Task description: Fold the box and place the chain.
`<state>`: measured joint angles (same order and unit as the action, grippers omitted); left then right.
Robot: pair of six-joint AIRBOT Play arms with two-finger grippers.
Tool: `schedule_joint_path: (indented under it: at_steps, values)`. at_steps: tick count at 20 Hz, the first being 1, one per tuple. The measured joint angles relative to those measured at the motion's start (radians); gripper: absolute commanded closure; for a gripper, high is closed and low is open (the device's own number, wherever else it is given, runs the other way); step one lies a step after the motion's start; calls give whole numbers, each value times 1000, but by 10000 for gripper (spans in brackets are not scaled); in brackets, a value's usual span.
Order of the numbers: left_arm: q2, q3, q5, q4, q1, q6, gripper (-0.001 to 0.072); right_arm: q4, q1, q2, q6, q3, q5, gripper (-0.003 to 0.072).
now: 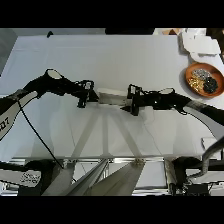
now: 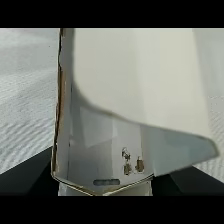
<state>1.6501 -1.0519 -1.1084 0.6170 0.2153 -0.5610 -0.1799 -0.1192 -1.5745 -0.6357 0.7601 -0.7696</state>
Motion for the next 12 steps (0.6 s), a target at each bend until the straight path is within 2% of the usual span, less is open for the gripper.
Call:
schedule_joint_path:
  at_steps: [1,2,12]
  values:
    - [0,0,2,-2,0,1,439,0,0,0,-1,0,0,189]
    - [0,0,1,-3,0,3,413,-1,0,0,-1,0,-1,189]
    - [0,0,-1,-3,0,8,437,0,0,0,-1,0,-1,189]
